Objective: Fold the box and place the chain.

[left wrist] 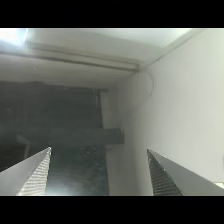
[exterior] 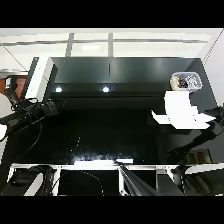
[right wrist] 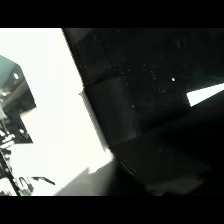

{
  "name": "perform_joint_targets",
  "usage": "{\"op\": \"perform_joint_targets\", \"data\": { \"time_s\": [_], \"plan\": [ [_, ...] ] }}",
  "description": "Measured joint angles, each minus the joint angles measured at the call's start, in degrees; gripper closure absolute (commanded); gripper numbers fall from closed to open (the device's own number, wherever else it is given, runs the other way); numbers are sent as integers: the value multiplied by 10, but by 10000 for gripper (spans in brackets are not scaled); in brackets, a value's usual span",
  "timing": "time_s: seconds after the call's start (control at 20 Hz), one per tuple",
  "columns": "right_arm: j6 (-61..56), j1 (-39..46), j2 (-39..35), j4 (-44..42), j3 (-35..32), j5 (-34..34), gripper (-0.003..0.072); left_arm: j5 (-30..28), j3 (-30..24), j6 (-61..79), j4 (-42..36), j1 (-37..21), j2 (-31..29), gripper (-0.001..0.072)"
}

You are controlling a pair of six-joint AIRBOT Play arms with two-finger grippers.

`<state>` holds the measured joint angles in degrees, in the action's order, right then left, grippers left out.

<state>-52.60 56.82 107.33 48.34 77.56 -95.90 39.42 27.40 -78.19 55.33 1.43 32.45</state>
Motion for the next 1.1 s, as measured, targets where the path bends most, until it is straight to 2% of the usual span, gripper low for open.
{"op": "perform_joint_targets", "data": {
  "time_s": [0.35, 0.75, 0.9, 1.1],
  "plan": [
    [23, -1, -38, 3, -26, 5, 640, -2, 0, 4, -3, 10, 4, 4],
    [39, -8, -199, 1, -153, 82, 641, -1, 0, 4, -4, 11, 4, 4],
    [41, -40, -257, -1, -207, 108, 641, 1, 0, 4, -4, 11, 4, 4],
    [40, -127, -322, -9, -263, 140, 641, 2, 0, 13, -5, 28, 5, 4]
  ]
}}
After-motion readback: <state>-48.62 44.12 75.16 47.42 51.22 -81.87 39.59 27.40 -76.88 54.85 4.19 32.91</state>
